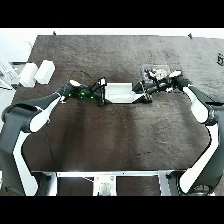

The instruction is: Fold the box and place the chain.

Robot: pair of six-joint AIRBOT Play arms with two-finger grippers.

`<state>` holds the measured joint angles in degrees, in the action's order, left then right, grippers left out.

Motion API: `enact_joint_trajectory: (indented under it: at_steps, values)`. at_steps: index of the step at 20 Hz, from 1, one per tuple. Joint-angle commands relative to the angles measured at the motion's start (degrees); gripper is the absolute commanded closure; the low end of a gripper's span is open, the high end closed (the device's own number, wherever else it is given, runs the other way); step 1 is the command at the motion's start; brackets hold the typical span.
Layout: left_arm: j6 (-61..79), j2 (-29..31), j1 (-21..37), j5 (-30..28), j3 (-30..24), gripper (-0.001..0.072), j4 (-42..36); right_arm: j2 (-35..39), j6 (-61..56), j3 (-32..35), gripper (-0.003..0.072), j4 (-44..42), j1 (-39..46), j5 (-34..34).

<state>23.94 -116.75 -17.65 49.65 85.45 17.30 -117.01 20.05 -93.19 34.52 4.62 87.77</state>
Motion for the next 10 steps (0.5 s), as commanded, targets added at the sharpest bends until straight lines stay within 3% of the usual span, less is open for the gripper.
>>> enact_joint_trajectory:
  at_steps: [1, 6, 7, 8, 9, 10]
  values:
    - [0.09, -0.02, 0.04, 0.44, -0.02, 0.0238, 0.24, 1.84, -1.51, -0.07, 0.0020, 0.28, 2.95, -0.24]
    - [0.07, -0.02, 0.04, 0.44, -0.02, 0.0238, 0.24, 5.55, -2.54, -0.04, 0.0024, -1.92, 5.11, 1.20]
    - [0.09, -0.02, 0.04, 0.44, -0.02, 0.0238, 0.24, 5.81, -2.54, -0.04, 0.0084, -3.63, 4.70, 2.32]
    - [0.07, -0.02, 0.04, 0.44, -0.02, 0.0238, 0.24, 5.86, -2.54, -0.02, 0.0236, -4.94, 4.07, 3.32]
    - [0.09, -0.02, 0.04, 0.44, -0.02, 0.0238, 0.24, 5.86, -2.95, -0.02, 0.0445, -5.42, 3.10, 4.13]
    - [0.09, -0.02, 0.04, 0.44, -0.02, 0.0238, 0.24, 5.86, -4.76, -0.02, 0.0554, -5.55, 1.97, 4.33]
